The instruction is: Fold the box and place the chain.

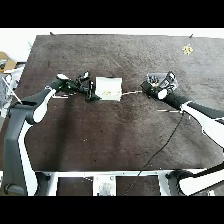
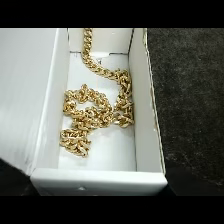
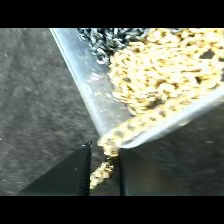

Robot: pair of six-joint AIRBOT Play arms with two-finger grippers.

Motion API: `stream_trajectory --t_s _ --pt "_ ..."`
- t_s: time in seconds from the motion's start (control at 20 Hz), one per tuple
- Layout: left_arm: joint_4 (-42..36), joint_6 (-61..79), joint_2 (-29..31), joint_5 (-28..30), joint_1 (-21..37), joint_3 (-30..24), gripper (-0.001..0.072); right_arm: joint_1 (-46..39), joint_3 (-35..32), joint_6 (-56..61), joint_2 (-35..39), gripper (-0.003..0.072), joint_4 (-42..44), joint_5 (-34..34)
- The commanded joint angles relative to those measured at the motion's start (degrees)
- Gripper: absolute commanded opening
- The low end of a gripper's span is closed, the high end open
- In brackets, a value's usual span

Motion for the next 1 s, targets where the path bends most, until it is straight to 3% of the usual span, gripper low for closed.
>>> stream_trajectory --t_s 0.0,0.2,0.45,0.6,0.8,0.95 --pt "0.02 0.00 -0.02 0.02 -0.04 -0.02 0.0284 1.55 0.81 0.22 -0.50 0.0027 1.01 -1.36" --pt "0.02 0.00 -0.02 0.02 -0.04 -0.02 0.0284 4.74 0.79 -0.02 5.73 0.0001 -3.21 -0.48" --pt "0.02 0.00 -0.02 0.02 -0.04 -0.02 0.0284 12.48 0.79 -0.02 21.64 0.0000 -14.32 0.79" --pt "0.00 0.00 -0.02 0.02 -0.04 -0.02 0.0284 17.25 0.85 -0.68 28.13 -0.0001 -14.27 -3.48" --pt "0.00 0.00 -0.02 0.02 -0.04 -0.02 0.0284 24.00 0.85 -0.37 27.28 0.0000 -12.90 -11.93" --pt "0.02 0.00 -0.02 0.02 -0.04 -0.02 0.0284 27.10 0.85 0.11 20.68 0.0000 -12.07 -14.78"
